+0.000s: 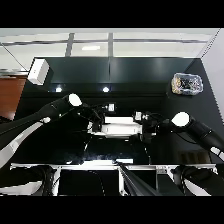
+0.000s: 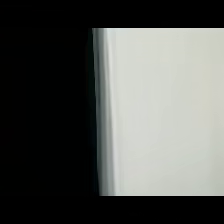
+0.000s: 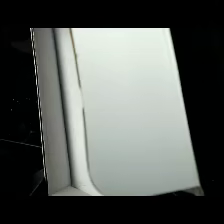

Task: Fold the box and place the chain.

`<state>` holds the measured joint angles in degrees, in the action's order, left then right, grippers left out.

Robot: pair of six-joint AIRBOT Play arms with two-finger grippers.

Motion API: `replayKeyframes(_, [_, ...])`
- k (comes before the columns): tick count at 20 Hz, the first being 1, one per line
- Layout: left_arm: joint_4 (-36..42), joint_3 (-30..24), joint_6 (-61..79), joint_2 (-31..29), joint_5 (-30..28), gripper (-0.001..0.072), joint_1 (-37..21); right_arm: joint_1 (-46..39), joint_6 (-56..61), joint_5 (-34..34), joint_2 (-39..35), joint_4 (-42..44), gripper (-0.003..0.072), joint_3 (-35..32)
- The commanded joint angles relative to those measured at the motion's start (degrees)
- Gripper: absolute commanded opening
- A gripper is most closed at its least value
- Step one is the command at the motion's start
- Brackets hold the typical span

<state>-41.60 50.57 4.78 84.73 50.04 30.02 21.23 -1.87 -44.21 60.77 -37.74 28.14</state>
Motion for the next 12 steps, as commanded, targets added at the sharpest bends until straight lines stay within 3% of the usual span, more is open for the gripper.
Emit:
replayKeyframes(1, [-0.13,0.04,-0.02,0.00,-0.13,0.0029,-0.02,-0.02,-3.54,-0.42,0.26,0.70,0.0678,-2.05])
replayKeyframes(6, [0.09,0.04,-0.07,0.00,-0.09,0.0029,0.00,-0.04,-10.58,2.05,3.08,4.94,0.0678,-2.08])
replayKeyframes(12, [0.09,0.04,-0.33,0.00,-0.04,0.0029,0.00,-0.04,-10.64,2.89,5.95,4.72,0.0678,-2.08])
